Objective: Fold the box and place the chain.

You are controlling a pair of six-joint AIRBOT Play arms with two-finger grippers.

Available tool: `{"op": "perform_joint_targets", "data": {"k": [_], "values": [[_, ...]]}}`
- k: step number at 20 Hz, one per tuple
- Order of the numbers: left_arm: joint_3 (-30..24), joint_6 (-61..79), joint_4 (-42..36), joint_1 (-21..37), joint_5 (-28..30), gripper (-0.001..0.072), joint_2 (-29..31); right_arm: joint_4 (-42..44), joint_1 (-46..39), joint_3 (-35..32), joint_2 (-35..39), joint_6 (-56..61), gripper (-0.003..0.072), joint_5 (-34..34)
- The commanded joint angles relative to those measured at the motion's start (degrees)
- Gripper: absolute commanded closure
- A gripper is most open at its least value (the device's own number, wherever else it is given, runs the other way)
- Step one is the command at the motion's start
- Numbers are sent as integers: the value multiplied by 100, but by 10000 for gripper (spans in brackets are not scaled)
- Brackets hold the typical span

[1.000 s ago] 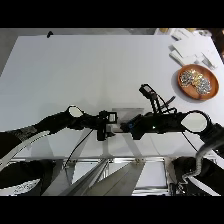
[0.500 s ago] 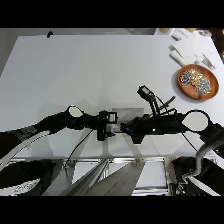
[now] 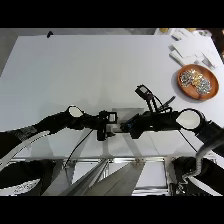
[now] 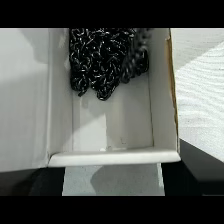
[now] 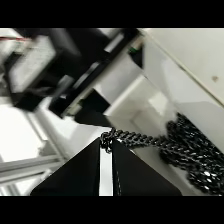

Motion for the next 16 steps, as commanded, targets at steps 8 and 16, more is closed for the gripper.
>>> {"op": "perform_joint_targets", "data": {"k": [8,16], "values": [[0,2,0,2,2,574,2,-415,-791,1257,31,-26,380,1176],[0,0,2,2,2,574,2,-2885,-2680,1716,-321,1714,667,1147]]}}
